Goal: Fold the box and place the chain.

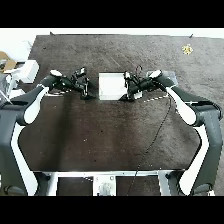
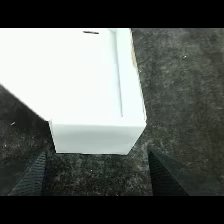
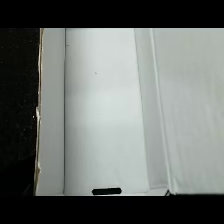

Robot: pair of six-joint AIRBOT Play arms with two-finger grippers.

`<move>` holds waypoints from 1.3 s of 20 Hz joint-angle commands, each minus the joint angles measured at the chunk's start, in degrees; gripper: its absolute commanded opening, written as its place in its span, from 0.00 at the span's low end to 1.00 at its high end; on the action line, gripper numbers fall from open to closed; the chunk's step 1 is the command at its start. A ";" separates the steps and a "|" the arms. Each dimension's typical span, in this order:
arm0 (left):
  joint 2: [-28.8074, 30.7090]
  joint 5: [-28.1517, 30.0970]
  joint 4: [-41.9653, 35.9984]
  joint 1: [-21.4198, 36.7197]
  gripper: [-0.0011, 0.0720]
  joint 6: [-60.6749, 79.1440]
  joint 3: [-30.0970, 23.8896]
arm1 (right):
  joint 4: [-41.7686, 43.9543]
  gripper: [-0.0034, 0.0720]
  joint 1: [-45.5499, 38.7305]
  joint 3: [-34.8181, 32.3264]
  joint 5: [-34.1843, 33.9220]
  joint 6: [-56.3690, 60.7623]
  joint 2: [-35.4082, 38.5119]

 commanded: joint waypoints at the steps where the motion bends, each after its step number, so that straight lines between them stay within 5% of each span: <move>1: -1.79 -1.29 -0.42 -0.20 0.98 -1.25 1.42 | 0.02 0.69 -0.02 0.02 0.00 0.00 -0.02; 16: -2.84 -0.44 -3.04 -0.22 0.92 -0.74 1.97 | 0.02 0.69 -0.02 0.02 0.02 0.00 -0.02; 26: -2.86 -0.07 -4.63 -0.22 1.00 -0.70 1.99 | 0.02 0.69 -0.02 0.02 0.02 0.00 -0.02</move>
